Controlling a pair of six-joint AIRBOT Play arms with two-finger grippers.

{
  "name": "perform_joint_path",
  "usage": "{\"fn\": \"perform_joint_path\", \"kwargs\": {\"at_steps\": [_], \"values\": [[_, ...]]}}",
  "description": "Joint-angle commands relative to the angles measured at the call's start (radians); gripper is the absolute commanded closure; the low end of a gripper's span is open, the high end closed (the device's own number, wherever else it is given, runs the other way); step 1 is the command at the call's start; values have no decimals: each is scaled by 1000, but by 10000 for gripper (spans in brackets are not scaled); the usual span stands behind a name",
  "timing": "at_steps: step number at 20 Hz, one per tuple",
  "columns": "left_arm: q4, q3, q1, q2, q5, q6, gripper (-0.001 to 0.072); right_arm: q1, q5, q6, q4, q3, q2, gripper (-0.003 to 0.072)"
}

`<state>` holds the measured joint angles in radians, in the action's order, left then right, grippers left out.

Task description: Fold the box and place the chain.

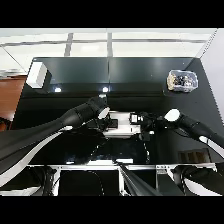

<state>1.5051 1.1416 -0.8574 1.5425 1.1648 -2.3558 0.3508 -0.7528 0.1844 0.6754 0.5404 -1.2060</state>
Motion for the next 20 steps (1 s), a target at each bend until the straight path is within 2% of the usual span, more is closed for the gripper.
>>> {"fn": "perform_joint_path", "kwargs": {"at_steps": [1,4,5,6,7,8,9,10,16,19,20], "values": [[1,1,1,1,19,-1,685,-26,-76,-91,129,4,80,-23],[1,1,0,1,21,-1,685,-35,-85,-85,113,3,99,-22],[1,1,0,1,21,-1,685,-29,-86,-82,87,3,99,9],[1,1,0,1,21,-1,685,-21,-92,-76,68,3,99,183],[1,1,0,1,21,-1,685,-8,-97,-68,56,3,99,274],[0,1,0,1,21,-1,685,8,-89,-68,53,3,98,276],[0,1,0,1,21,-1,685,26,-76,-72,53,3,98,455],[1,1,0,1,20,-1,685,39,-71,-72,32,3,96,513],[0,1,0,1,2,-1,685,71,4,-72,-232,3,24,511],[0,1,0,1,-6,-1,685,71,-10,-90,-233,3,6,511],[0,1,0,1,-5,-1,685,71,-9,-100,-230,3,6,432]]}}
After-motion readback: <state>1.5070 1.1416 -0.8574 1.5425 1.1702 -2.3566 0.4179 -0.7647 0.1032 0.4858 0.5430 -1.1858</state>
